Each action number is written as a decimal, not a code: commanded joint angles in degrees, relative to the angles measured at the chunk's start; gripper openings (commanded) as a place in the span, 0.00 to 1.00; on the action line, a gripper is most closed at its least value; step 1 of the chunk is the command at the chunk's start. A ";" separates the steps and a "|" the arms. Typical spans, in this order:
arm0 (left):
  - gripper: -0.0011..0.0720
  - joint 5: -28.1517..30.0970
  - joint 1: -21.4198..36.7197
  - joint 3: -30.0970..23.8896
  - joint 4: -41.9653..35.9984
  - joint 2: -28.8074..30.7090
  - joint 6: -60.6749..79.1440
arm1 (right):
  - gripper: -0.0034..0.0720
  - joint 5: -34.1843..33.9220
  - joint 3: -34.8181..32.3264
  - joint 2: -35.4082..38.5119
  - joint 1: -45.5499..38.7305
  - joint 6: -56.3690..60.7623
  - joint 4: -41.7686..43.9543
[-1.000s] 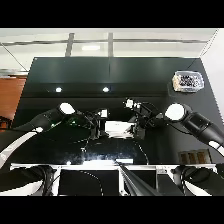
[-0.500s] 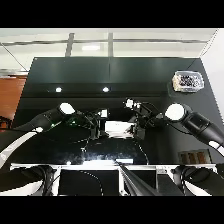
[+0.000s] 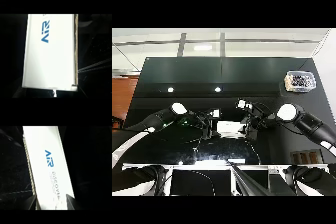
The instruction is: Fold the box and place the chain.
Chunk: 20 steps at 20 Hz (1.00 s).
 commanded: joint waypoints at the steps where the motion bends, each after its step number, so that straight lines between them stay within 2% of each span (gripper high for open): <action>1: 0.56 0.00 -0.04 0.02 0.00 -0.04 0.00 | 0.60 -0.13 -0.37 -0.02 0.04 0.07 0.04; 11: 0.56 0.00 -0.04 0.02 0.00 -0.04 0.00 | 0.60 0.13 -0.37 -0.15 0.04 0.07 0.02; 13: 0.56 0.00 -0.04 0.02 0.00 -0.04 0.00 | 0.74 0.09 -0.37 -0.15 0.04 0.09 0.00; 20: 0.56 0.00 -0.04 0.02 0.00 -0.04 0.00 | 0.70 0.37 -0.37 -0.15 0.04 0.81 -0.02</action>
